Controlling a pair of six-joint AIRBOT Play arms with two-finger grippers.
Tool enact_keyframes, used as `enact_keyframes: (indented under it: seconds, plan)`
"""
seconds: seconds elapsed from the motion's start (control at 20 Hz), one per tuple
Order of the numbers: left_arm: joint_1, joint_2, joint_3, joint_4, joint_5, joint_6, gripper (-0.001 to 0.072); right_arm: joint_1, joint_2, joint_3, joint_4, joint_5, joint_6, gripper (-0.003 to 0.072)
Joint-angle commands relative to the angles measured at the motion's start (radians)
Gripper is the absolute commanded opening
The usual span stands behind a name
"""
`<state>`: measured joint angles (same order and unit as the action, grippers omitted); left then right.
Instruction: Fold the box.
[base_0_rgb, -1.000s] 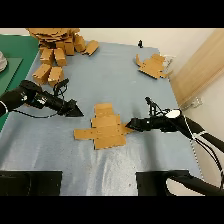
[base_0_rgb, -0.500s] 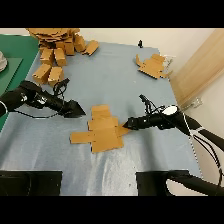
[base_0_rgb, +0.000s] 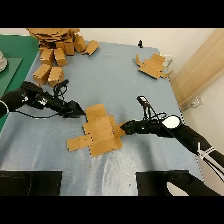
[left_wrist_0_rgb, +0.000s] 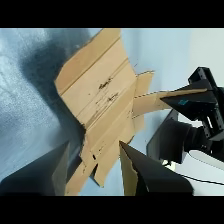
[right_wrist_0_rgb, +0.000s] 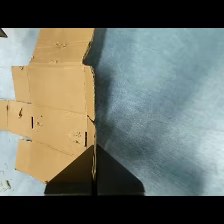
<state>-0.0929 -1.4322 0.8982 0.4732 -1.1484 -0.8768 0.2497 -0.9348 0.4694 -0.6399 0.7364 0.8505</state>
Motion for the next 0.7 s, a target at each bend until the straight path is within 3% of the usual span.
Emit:
enact_keyframes:
  seconds: [0.0,0.35,0.65]
  plan:
    - [0.000,-0.016,-0.013,0.057,0.002,-0.044,0.0471,0.014,0.034,-0.010,-0.023,-0.010,-0.006,0.0002]
    - [-0.032,-0.050,-0.034,0.040,0.072,-0.042,0.0472,0.046,0.035,-0.010,-0.019,0.016,-0.014,0.0002]
    - [-0.063,-0.123,-0.032,-0.181,0.057,0.121,0.0471,0.071,0.034,-0.010,-0.011,0.019,-0.013,0.0002]
